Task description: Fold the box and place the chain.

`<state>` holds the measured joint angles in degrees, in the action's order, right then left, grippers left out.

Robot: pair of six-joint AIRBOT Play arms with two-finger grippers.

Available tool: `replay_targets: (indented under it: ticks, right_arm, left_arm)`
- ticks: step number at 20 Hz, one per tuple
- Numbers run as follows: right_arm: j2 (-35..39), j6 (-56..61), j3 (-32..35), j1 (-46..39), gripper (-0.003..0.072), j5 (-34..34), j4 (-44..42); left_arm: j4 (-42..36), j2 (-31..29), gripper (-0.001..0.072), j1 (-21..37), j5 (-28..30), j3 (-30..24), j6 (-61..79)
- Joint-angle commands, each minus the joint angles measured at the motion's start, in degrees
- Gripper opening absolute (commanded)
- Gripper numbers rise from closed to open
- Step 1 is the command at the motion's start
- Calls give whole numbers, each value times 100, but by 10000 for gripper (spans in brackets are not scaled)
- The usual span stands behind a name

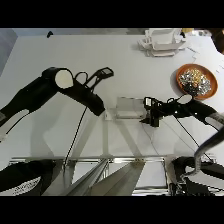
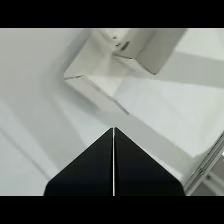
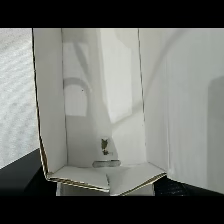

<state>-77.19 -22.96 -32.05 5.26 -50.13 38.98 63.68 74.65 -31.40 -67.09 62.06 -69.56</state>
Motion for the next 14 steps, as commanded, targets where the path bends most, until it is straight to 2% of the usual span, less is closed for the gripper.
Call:
replay_targets:
  ticks: [1, 4, 8, 10, 14]
  right_arm:
    - [4, -2, -4, -2, 411, 0, 0]
    - [4, -2, -4, -2, 411, 0, 0]
    - [4, -2, -4, -2, 411, 0, 0]
    - [4, -2, -4, -2, 411, 0, 0]
    - [4, -2, -4, -2, 411, 2, 0]
  left_arm:
    - [-35, -87, 3, 479, 686, -566, -1558]
    - [-846, 271, 6, 699, 1309, -1080, -1639]
    - [-2009, 1071, 6, 695, 1460, -1110, -1008]
    - [-2267, 1292, 6, 660, 1456, -1110, -977]
    - [-2282, 1432, 3, 625, 1458, -1110, -994]
